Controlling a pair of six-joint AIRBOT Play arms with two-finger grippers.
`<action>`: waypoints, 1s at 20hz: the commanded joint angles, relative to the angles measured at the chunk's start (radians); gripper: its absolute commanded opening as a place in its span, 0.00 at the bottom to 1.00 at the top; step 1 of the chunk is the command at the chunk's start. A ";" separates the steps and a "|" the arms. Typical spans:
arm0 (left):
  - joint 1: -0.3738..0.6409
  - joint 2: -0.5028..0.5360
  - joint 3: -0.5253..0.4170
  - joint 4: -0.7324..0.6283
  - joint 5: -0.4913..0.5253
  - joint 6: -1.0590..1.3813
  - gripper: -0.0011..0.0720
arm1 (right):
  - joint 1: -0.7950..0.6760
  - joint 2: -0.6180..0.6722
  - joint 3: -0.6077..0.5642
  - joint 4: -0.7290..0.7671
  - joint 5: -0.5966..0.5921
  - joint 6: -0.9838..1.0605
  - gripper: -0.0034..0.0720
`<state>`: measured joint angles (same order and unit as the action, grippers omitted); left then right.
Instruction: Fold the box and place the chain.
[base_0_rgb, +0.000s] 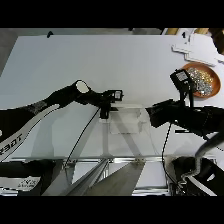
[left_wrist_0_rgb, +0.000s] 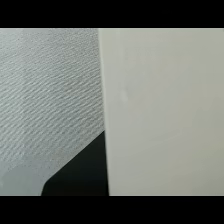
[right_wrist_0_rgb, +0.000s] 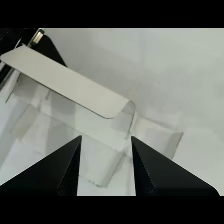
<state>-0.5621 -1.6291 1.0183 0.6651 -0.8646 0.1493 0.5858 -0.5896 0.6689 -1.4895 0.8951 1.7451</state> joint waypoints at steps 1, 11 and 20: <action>0.000 -0.001 0.000 0.002 0.000 0.000 0.03 | 0.000 -0.001 0.001 0.000 0.000 0.000 0.50; 0.000 -0.001 0.000 0.002 0.000 0.000 0.03 | 0.000 -0.001 -0.003 0.044 0.082 -0.115 0.08; 0.000 -0.001 0.000 0.002 -0.003 0.000 0.03 | 0.001 -0.036 -0.008 0.212 0.223 -0.631 0.07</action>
<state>-0.5621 -1.6291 1.0183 0.6674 -0.8658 0.1490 0.5858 -0.6163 0.6617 -1.3136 1.0714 1.2808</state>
